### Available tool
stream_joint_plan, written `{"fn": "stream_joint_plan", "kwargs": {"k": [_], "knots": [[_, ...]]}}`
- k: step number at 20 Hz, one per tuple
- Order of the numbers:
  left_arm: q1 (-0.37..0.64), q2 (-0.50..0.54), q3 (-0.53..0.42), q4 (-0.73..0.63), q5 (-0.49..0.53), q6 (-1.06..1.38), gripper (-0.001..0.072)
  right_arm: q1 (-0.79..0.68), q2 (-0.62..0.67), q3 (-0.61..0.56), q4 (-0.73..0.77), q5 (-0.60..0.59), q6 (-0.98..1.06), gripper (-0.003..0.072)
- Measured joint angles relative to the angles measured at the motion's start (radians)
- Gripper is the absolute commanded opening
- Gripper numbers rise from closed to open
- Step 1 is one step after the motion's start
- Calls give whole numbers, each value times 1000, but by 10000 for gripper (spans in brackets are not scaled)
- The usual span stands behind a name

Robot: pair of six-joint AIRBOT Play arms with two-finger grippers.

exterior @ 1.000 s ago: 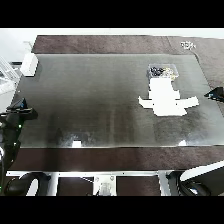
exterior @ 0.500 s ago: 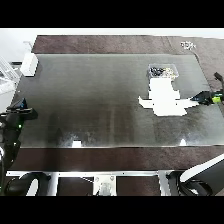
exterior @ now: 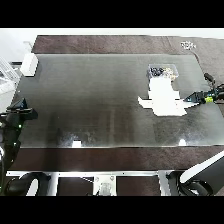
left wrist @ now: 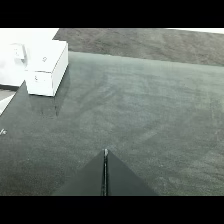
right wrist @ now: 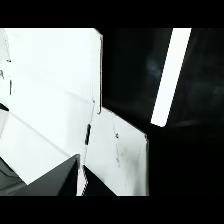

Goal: Fold the box and place the chain.

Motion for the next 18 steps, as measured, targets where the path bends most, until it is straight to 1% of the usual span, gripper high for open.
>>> {"fn": "stream_joint_plan", "kwargs": {"k": [1,2,3,7,11,15,18], "knots": [[0,0,0,0,0,0,21,1,-5,0,-3,6,0,281],[0,0,0,0,0,0,22,1,-9,0,-8,10,-2,128],[0,0,0,0,0,0,21,2,-13,0,-16,10,-8,14],[0,0,0,0,0,0,21,2,-18,-1,-3,40,-27,11],[0,0,0,0,0,0,22,18,-5,-2,66,89,-30,10],[0,0,0,0,0,0,21,78,31,-13,156,103,-8,9],[0,0,0,0,0,0,22,147,79,-48,208,108,0,8]]}}
